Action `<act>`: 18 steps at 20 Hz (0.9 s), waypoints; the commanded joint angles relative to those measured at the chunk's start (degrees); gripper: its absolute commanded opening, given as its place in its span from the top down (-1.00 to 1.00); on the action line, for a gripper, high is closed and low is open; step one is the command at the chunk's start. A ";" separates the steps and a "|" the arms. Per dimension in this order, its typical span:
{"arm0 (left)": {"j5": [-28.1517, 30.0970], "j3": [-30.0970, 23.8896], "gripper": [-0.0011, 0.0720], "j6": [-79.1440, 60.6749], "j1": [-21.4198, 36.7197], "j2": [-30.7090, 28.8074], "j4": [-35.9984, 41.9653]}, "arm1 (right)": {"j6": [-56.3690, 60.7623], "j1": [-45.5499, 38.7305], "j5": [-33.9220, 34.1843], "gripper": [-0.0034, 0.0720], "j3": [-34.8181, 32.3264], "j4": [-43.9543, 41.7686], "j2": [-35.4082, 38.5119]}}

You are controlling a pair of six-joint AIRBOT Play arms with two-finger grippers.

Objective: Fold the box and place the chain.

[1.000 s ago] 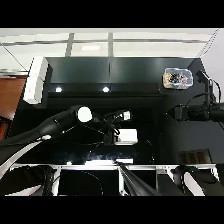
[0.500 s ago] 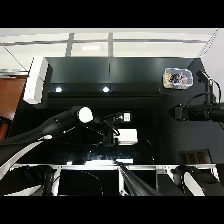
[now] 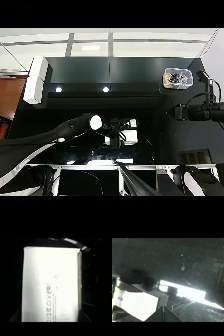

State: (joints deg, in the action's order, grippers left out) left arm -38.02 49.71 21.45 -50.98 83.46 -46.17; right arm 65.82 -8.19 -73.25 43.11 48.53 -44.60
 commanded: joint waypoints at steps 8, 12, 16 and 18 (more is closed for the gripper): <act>-24.15 -3.26 0.00 28.39 18.91 -11.65 -27.17 | 0.02 -0.02 0.02 0.86 0.07 -0.02 0.04; -34.53 -12.59 -0.01 32.96 43.12 -24.44 -30.10 | 0.07 -0.02 0.42 0.86 0.07 -0.70 0.04; -32.94 -17.86 0.00 33.66 70.49 -34.01 -29.94 | 0.02 -0.02 1.62 0.86 0.07 -3.76 0.04; -27.19 -17.79 0.00 37.64 80.24 -33.77 -29.66 | 0.00 0.00 2.64 0.86 0.07 -4.17 0.04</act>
State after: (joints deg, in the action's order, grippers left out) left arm -69.14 33.74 54.87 13.72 52.90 -75.40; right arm 65.84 -8.19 -71.96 43.13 45.76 -44.60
